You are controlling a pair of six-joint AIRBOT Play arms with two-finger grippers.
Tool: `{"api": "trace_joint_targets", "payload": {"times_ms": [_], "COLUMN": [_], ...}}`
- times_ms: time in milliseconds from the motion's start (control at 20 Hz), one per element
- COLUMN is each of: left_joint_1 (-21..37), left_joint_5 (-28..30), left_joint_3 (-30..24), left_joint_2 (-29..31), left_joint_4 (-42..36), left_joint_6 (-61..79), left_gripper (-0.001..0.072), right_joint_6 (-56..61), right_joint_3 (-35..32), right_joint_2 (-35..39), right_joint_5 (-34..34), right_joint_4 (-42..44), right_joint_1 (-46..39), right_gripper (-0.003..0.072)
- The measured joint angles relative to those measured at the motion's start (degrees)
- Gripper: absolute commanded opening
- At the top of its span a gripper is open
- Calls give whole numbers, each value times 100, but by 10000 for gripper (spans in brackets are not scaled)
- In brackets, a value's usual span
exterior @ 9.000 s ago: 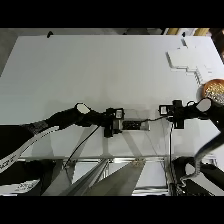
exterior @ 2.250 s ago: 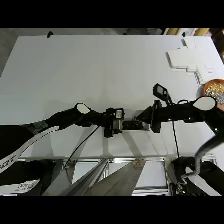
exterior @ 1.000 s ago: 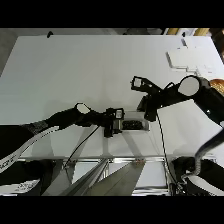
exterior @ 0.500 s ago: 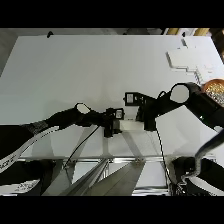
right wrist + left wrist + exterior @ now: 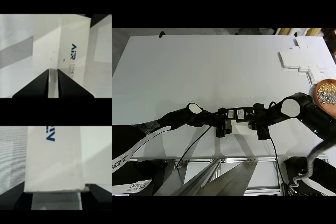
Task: Fold the box and place the chain.
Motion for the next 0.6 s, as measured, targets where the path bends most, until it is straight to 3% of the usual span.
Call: {"api": "trace_joint_targets", "payload": {"times_ms": [400, 600], "left_joint_1": [0, 0], "left_joint_5": [2, 0], "left_joint_3": [0, 0], "left_joint_2": [0, 0], "left_joint_4": [0, -2], "left_joint_6": [0, -2], "left_gripper": [208, 208], "right_joint_6": [46, 129], "right_joint_3": [-251, -332], "right_joint_2": [177, 186], "right_joint_5": [-361, -474], "right_joint_4": [-205, -306], "right_joint_1": [81, 83], "right_gripper": [201, 162]}}
